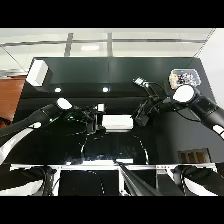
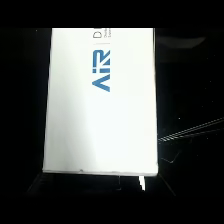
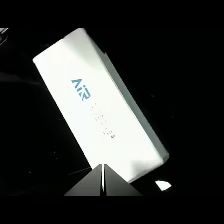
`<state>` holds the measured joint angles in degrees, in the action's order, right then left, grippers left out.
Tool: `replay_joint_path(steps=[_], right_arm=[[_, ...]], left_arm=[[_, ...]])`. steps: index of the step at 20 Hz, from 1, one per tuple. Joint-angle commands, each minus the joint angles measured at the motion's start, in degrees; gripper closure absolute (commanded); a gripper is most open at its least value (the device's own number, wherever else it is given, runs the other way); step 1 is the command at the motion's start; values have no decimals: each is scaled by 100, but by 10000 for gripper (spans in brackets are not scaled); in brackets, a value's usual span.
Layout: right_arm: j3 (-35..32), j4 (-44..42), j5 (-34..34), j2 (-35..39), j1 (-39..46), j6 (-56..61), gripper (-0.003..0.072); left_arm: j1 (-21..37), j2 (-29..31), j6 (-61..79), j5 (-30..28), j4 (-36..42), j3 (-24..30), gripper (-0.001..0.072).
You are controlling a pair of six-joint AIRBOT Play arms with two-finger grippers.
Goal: Fold the box and place the chain.
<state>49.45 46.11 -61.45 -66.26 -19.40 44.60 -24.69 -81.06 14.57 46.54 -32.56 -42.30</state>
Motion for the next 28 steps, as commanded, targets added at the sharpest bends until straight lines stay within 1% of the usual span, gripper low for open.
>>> replay_joint_path(steps=[1,4,5,6,13,17,20,25,28], right_arm=[[-396,-940,157,35,111,745,671],[-955,-2284,1121,26,107,752,670],[-1073,-2538,1342,22,107,750,671],[-1123,-2623,1401,-4,107,752,671],[-1130,-2730,1115,-566,107,796,670],[-1130,-2677,1110,-785,105,796,670],[-1130,-2461,1104,-925,107,874,670],[-1121,-2470,1032,-922,109,719,670],[-999,-2459,802,-684,120,588,670]], left_arm=[[4,4,2,-2,2,-4,355],[4,4,2,-11,0,-4,355],[4,4,2,-11,2,-4,355],[4,4,2,-11,0,-4,355],[4,4,2,-9,2,-4,355],[4,4,2,-9,2,-4,355],[4,4,2,-7,2,-4,355],[4,4,2,2,2,-4,355],[4,4,2,2,20,-4,355]])
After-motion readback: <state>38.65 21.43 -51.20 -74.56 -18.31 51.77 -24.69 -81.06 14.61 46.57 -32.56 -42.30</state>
